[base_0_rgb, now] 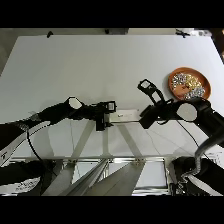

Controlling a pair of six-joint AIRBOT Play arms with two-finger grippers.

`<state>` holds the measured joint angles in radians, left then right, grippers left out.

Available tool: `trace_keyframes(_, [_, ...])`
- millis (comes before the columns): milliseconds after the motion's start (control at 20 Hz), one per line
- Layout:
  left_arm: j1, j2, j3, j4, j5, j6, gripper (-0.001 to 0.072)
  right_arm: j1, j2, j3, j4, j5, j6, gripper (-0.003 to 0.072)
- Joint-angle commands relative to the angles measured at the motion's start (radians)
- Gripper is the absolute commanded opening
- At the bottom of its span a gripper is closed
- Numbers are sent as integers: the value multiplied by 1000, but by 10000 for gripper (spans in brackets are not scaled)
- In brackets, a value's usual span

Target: Fold the box and place the chain.

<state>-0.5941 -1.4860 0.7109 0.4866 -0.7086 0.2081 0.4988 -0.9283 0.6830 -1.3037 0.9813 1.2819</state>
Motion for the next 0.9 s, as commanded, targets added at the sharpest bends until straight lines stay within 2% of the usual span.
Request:
trace_keyframes(0, [0,1,0,1,1,0,388,0,19,5,-278,248,263,11])
trace_keyframes(400, [0,2,0,0,9,0,386,0,19,5,-278,228,297,12])
trace_keyframes(500, [2,12,0,0,10,0,336,0,19,4,-278,227,297,12])
trace_keyframes(650, [2,46,0,1,10,0,332,0,19,5,-278,214,296,12])
trace_keyframes(700, [2,58,0,1,11,0,280,0,19,4,-278,206,296,12])
trace_keyframes(750, [2,69,0,4,13,0,95,0,19,5,-278,200,296,12])
trace_keyframes(800, [2,82,0,13,18,4,13,0,19,5,-278,196,296,12])
trace_keyframes(850, [4,95,0,18,27,3,11,0,19,4,-278,196,296,12])
